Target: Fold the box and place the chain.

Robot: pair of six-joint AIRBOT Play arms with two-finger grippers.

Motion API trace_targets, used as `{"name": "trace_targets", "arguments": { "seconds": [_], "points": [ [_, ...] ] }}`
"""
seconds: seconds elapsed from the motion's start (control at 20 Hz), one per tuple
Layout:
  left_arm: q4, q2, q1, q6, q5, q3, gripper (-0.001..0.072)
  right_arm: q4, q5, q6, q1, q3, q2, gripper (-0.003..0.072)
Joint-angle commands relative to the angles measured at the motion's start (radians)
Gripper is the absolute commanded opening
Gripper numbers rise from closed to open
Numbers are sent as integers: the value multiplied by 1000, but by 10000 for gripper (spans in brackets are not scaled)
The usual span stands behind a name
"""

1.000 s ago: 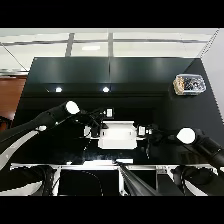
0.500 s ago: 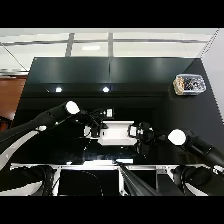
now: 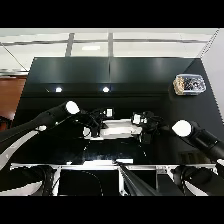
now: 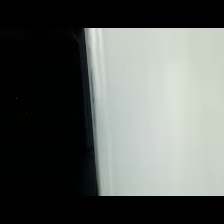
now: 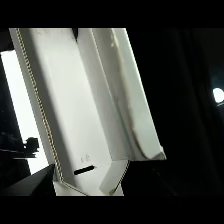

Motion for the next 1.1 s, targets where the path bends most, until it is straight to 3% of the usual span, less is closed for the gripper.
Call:
{"name": "trace_targets", "arguments": {
  "seconds": [0.0, 0.2, 0.6, 1.05],
  "points": [
    [0, -1, 0, 0, -2, 0, 30, 111, 5, -104, -14, 5, -41, 703],
    [0, -1, 0, 1, -2, 0, 31, 154, 111, -183, -14, 2, -92, 702],
    [0, -1, 0, 0, -2, 0, 30, 203, 52, -347, -15, -31, -200, 702],
    [0, -1, 0, 0, -2, 0, 30, 208, 23, -361, -14, -31, -225, 702]
  ]
}}
